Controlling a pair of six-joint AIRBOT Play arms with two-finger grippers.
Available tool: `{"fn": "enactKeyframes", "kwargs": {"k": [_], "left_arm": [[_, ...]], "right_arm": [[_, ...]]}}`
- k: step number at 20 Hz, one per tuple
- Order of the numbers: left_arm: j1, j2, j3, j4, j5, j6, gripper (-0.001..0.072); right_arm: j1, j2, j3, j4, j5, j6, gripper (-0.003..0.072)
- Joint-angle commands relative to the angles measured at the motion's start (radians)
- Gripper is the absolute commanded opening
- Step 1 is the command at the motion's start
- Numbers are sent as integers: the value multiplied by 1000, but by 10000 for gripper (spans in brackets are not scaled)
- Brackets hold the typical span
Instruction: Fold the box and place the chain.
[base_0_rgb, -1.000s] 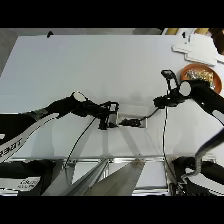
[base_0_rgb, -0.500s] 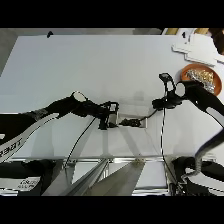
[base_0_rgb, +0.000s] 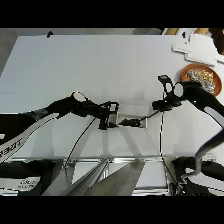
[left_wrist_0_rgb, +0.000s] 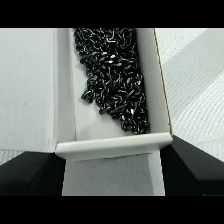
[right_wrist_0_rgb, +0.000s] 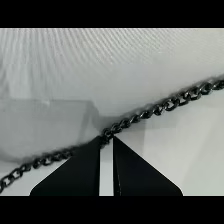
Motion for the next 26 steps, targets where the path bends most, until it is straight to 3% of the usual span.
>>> {"fn": "enactKeyframes", "kwargs": {"k": [1, 10, 13, 17, 24, 26], "left_arm": [[1, 0, 1, 0, 0, 0, 207], [1, 0, 1, 0, 0, 0, 207], [1, 0, 1, 0, 0, 0, 207], [1, 0, 1, 0, 0, 0, 207], [1, 0, 1, 0, 0, 0, 207], [1, 0, 1, 0, 0, 0, 207]], "right_arm": [[37, 77, 0, -26, 54, -11, 15], [254, 517, 0, -3, 244, 56, 16], [326, 593, 0, 117, 251, 61, 16], [391, 596, 0, 241, 164, 60, 16], [428, 484, -4, 260, 68, 49, 19], [428, 433, -7, 254, 53, 42, 120]]}}
